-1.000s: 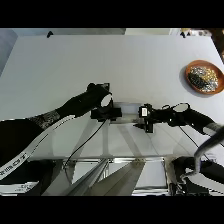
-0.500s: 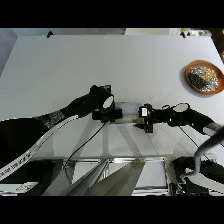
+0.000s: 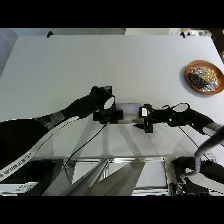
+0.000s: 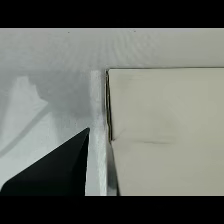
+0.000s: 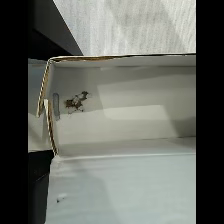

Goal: Fold the box and place the chain.

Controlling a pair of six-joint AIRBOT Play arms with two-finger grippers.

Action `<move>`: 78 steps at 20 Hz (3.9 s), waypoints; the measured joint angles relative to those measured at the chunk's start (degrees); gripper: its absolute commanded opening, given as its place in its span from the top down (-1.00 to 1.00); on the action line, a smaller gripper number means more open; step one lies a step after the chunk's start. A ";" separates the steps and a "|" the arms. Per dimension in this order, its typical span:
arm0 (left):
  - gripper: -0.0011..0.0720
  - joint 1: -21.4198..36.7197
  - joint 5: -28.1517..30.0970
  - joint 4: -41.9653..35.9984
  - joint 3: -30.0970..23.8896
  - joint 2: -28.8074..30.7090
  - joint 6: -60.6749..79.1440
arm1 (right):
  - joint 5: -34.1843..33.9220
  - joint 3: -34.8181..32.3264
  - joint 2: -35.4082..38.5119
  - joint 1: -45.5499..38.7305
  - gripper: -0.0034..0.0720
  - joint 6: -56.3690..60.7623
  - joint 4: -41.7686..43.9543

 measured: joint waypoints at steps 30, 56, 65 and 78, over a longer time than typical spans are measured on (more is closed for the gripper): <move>-0.93 29.66 15.19 -57.64 -36.57 17.92 172.91 | 0.00 0.00 0.00 0.00 0.07 0.00 0.00; -0.95 24.61 14.99 -64.50 -33.44 9.68 174.07 | -0.07 0.02 0.02 -0.04 0.07 -0.20 -0.15; -0.95 29.24 13.27 -59.08 -33.42 11.74 168.63 | -0.04 0.02 0.02 -0.02 0.07 -0.04 -0.04; -0.95 27.41 11.61 -63.52 -30.82 8.57 173.06 | -0.02 0.02 0.00 -0.02 0.07 -0.02 -0.02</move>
